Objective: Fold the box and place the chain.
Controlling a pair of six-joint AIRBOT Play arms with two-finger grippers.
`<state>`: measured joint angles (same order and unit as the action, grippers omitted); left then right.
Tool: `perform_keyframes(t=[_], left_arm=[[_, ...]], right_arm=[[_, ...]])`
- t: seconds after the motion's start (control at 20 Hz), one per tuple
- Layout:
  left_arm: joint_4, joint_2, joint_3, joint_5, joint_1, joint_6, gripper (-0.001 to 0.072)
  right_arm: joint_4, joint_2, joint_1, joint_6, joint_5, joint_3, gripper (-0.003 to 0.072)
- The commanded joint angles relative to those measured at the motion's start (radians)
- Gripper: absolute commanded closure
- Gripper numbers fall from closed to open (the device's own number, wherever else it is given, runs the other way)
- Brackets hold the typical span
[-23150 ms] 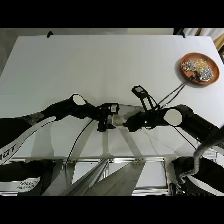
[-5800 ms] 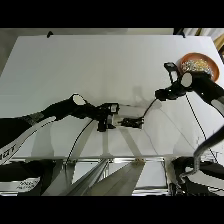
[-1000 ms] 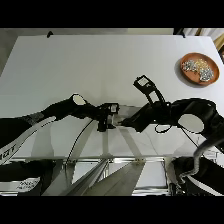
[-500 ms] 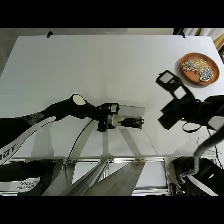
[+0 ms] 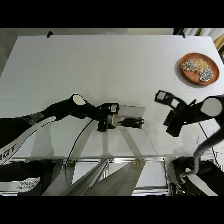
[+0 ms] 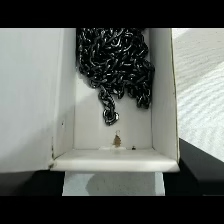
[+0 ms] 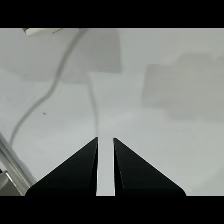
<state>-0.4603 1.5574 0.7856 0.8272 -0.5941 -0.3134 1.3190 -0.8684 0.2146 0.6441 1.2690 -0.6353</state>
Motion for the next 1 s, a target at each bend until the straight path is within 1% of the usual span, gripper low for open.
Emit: perform_keyframes(t=[0.0, 0.05, 0.1, 0.15, 0.2, 0.3, 0.4, 0.55, 0.65, 0.7, 0.75, 0.8, 0.85, 0.95], left_arm=[[0.000, 0.000, 0.000, 0.000, 0.000, 0.000, 0.0437], [0.000, 0.000, 0.000, 0.000, 0.000, 0.000, 0.0437], [0.000, 0.000, 0.000, 0.000, 0.000, 0.000, 0.0437], [0.000, 0.000, 0.000, 0.000, 0.000, 0.000, 0.0437], [0.000, 0.000, 0.000, 0.000, 0.000, 0.000, 0.0437], [0.000, 0.000, 0.000, 0.000, 0.000, 0.000, 0.0437], [0.000, 0.000, 0.000, 0.000, 0.000, 0.000, 0.0437], [0.000, 0.000, 0.000, 0.000, 0.000, 0.000, 0.0437], [0.000, 0.000, 0.000, 0.000, 0.000, 0.000, 0.0437], [0.000, 0.000, 0.000, 0.000, 0.000, 0.000, 0.0437], [0.000, 0.000, 0.000, 0.000, 0.000, 0.000, 0.0437], [0.000, 0.000, 0.000, 0.000, 0.000, 0.000, 0.0437], [0.000, 0.000, 0.000, 0.000, 0.000, 0.000, 0.0437], [0.000, 0.000, 0.000, 0.000, 0.000, 0.000, 0.0437]], right_arm=[[-0.069, -0.131, 0.066, -0.209, -0.136, 0.051, 0.0528], [-0.071, -0.164, 0.091, -0.209, -0.188, 0.051, 0.0361], [-0.073, -0.197, 0.111, -0.215, -0.233, 0.051, 0.0296], [-0.076, -0.229, 0.126, -0.246, -0.263, 0.051, 0.0296], [-0.082, -0.249, 0.134, -0.282, -0.277, 0.051, 0.0309], [-0.091, -0.253, 0.133, -0.336, -0.290, 0.050, 0.0387], [-0.122, -0.253, 0.133, -0.343, -0.315, 0.050, 0.0387], [-0.248, -0.253, 0.133, -0.423, -0.344, 0.050, 0.0387], [-0.252, -0.253, 0.132, -0.420, -0.352, 0.050, 0.0390], [-0.248, -0.253, 0.130, -0.416, -0.344, 0.050, 0.0408], [-0.247, -0.253, 0.125, -0.416, -0.332, 0.050, 0.0464], [-0.248, -0.253, 0.119, -0.416, -0.322, 0.050, 0.0500], [-0.248, -0.253, 0.113, -0.416, -0.314, 0.050, 0.0519], [-0.249, -0.253, 0.107, -0.412, -0.307, 0.050, 0.0530]])
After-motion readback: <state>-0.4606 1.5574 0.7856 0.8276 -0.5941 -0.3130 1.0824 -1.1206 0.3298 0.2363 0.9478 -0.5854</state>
